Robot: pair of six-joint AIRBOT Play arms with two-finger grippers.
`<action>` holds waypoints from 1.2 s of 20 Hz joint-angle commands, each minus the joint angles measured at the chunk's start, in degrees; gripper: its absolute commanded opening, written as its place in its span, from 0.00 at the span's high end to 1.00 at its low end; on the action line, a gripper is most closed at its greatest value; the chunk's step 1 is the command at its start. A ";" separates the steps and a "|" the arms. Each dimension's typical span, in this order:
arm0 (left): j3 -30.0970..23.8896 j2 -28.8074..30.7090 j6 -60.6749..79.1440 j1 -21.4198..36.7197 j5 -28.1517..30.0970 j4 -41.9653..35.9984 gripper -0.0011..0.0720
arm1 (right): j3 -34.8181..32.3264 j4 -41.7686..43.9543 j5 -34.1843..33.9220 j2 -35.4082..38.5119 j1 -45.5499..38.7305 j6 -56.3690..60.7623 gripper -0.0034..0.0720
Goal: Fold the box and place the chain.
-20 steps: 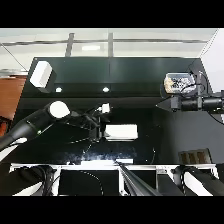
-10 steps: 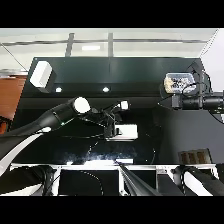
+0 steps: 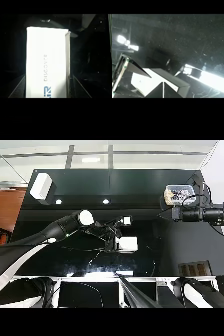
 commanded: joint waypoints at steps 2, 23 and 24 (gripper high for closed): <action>0.04 -0.11 -0.07 -0.04 -1.09 0.44 0.02 | 0.00 0.04 -0.02 0.02 0.00 -0.07 0.94; 0.04 -0.55 -0.02 -0.35 -0.11 0.85 0.01 | 0.00 0.04 -0.04 0.02 0.00 -0.04 0.94; 0.04 -0.55 -0.02 -0.57 -0.04 0.96 0.01 | 0.00 0.04 -0.04 0.02 0.00 -0.04 0.94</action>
